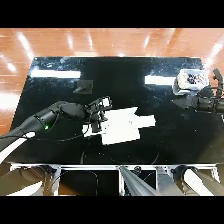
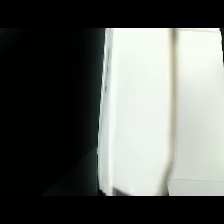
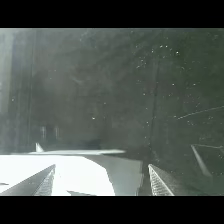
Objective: Fold the box and place the chain.
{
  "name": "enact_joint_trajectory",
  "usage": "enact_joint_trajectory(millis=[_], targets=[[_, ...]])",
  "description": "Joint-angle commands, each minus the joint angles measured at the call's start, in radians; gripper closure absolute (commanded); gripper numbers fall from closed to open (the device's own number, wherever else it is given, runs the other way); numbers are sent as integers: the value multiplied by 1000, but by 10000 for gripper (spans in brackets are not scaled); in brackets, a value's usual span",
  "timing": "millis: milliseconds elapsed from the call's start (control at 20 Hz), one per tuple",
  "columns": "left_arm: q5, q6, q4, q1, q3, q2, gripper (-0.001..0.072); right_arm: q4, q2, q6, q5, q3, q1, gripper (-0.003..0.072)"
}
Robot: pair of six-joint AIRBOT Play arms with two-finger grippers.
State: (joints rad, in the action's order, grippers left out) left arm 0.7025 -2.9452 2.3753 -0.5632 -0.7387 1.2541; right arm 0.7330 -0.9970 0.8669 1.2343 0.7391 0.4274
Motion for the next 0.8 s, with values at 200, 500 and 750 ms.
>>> enact_joint_trajectory(millis=[200,500,750], targets=[[3,-58,-131,-63,5,-21,688,5,1,0,-20,0,0,-34],[-56,-58,-111,-97,5,-31,686,5,1,0,-63,0,0,-34],[-41,-58,-67,-119,4,-18,686,5,1,-5,-75,0,0,-34]])
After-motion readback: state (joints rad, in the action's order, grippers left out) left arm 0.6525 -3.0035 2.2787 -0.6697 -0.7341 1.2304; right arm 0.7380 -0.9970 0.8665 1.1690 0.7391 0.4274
